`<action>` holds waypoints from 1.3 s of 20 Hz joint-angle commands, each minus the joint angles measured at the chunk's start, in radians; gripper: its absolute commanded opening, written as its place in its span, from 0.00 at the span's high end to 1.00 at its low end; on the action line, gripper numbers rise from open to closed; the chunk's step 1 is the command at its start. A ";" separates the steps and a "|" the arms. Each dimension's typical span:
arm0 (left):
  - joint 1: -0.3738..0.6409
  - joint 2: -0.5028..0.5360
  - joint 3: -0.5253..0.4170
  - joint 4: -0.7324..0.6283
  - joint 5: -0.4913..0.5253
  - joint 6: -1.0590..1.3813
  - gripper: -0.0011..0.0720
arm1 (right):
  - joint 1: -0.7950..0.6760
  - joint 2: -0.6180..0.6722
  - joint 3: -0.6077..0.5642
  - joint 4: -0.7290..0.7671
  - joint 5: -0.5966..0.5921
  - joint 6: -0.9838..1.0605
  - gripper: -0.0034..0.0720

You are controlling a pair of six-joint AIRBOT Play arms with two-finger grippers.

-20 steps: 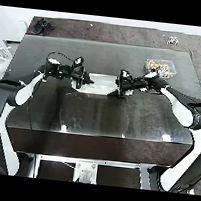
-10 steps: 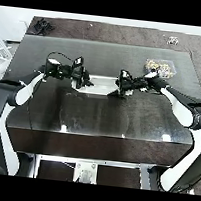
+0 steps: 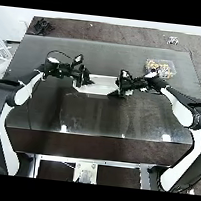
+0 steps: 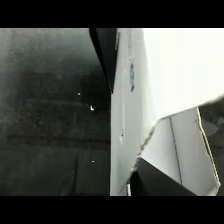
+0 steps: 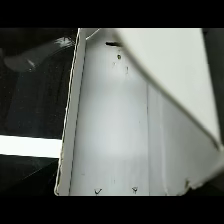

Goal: Fold the box and place the chain.

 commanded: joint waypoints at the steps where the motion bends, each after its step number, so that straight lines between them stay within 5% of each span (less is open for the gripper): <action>1: 0.014 0.032 0.002 0.005 0.010 -0.071 0.47 | 0.000 -0.001 0.000 0.000 0.000 0.000 0.19; 12: 0.193 0.172 0.003 -0.019 -0.349 -0.116 0.51 | 0.000 -0.001 0.000 0.000 0.000 0.000 0.19; 14: 0.194 0.196 0.003 -0.032 -0.396 -0.116 0.96 | 0.000 -0.001 0.000 0.000 0.000 0.000 0.19; 16: 0.192 0.236 0.002 -0.037 -0.432 -0.151 0.96 | 0.000 -0.001 0.000 0.000 0.000 0.000 0.19; 22: 0.192 0.462 -0.045 -0.032 -0.380 -0.282 0.97 | 0.000 -0.001 0.000 0.000 0.000 0.000 0.19; 26: 0.192 0.668 -0.254 -0.023 -0.209 -0.218 0.96 | 0.000 -0.001 0.000 0.000 0.000 0.000 0.19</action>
